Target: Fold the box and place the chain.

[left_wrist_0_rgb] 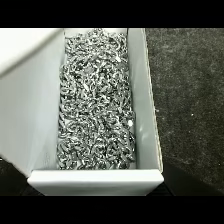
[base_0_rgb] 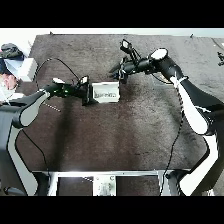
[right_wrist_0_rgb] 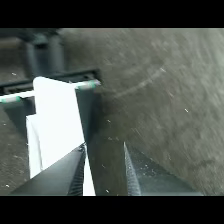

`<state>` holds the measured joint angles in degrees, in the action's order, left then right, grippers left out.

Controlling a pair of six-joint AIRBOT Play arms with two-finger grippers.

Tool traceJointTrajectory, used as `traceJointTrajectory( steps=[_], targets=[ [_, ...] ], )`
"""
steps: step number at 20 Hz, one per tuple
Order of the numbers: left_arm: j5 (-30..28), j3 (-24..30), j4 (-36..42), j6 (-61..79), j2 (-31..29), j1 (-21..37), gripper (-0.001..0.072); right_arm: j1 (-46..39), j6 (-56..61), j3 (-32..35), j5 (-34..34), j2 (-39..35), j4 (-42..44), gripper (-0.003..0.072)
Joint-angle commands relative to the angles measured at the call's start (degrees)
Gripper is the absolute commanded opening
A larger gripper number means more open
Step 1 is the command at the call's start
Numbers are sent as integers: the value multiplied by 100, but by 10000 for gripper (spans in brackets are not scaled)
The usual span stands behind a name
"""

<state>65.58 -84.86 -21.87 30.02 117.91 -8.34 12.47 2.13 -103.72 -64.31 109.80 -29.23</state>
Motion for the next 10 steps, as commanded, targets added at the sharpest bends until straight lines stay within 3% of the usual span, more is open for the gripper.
traceJointTrajectory(
  steps=[1,10],
  targets=[
    [-2,0,0,0,2,-2,326,-44,70,0,-20,151,-83,284],
    [-2,0,0,0,2,-2,325,24,369,0,-1143,271,-321,284]
  ],
)
